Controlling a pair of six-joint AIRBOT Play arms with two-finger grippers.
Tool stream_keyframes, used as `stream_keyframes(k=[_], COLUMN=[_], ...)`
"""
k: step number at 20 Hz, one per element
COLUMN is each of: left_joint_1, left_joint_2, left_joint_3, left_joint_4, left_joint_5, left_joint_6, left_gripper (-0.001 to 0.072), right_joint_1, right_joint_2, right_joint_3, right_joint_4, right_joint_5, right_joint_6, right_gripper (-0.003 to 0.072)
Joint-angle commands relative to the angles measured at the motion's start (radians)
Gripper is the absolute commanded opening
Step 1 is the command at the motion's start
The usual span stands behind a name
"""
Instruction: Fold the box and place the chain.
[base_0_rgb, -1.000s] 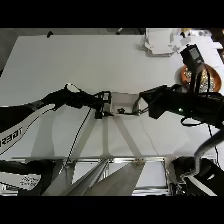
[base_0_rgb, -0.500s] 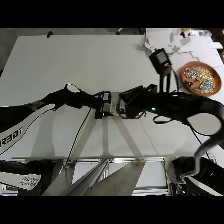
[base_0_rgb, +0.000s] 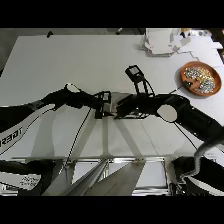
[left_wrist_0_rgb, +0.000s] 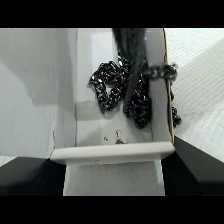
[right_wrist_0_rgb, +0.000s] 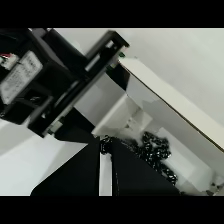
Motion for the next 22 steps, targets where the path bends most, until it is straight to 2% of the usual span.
stream_keyframes(k=[1, 3, 4, 5, 6, 9, 12, 14, 17, 19, 22], left_joint_1=[0.000, 0.000, 0.000, 0.000, 0.000, 0.000, 0.000, 0.000, 0.000, 0.000, 0.000], left_joint_2=[0.000, 0.000, 0.000, 0.000, 0.000, 0.000, 0.000, 0.000, 0.000, 0.000, 0.000], left_joint_3=[0.000, 0.000, 0.000, 0.000, 0.000, 0.000, 0.000, 0.000, 0.000, 0.000, 0.000], left_joint_4=[0.000, 0.000, 0.000, 0.000, 0.000, 0.000, 0.000, 0.000, 0.000, 0.000, 0.000], left_joint_5=[0.000, 0.000, 0.000, 0.000, 0.000, 0.000, 0.000, 0.000, 0.000, 0.000, 0.000], left_joint_6=[0.000, 0.000, 0.000, 0.000, 0.000, 0.000, 0.000, 0.000, 0.000, 0.000, 0.000], left_gripper=[0.0209, 0.0209, 0.0209, 0.0209, 0.0209, 0.0209, 0.0209, 0.0209, 0.0209, 0.0209, 0.0209], right_joint_1=[0.001, 0.001, 0.001, 0.001, -0.006, -0.088, -0.226, -0.312, -0.368, -0.347, -0.301], right_joint_2=[-0.072, -0.109, -0.118, -0.113, -0.096, 0.005, 0.110, 0.120, 0.116, 0.101, 0.038], right_joint_3=[-0.001, -0.001, -0.001, 0.001, 0.002, 0.003, 0.002, -0.010, -0.115, -0.185, -0.218], right_joint_4=[-0.012, -0.012, -0.011, -0.012, -0.011, -0.021, -0.140, -0.212, -0.223, -0.222, -0.222], right_joint_5=[0.000, 0.003, 0.006, 0.012, 0.020, 0.127, 0.352, 0.454, 0.384, 0.325, 0.262], right_joint_6=[0.008, 0.007, 0.007, 0.005, 0.002, -0.032, -0.051, -0.050, -0.055, -0.082, -0.084], right_gripper=[0.0017, 0.0030, 0.0115, 0.0233, 0.0294, 0.0298, 0.0294, 0.0233, 0.0228, 0.0228, 0.0230])
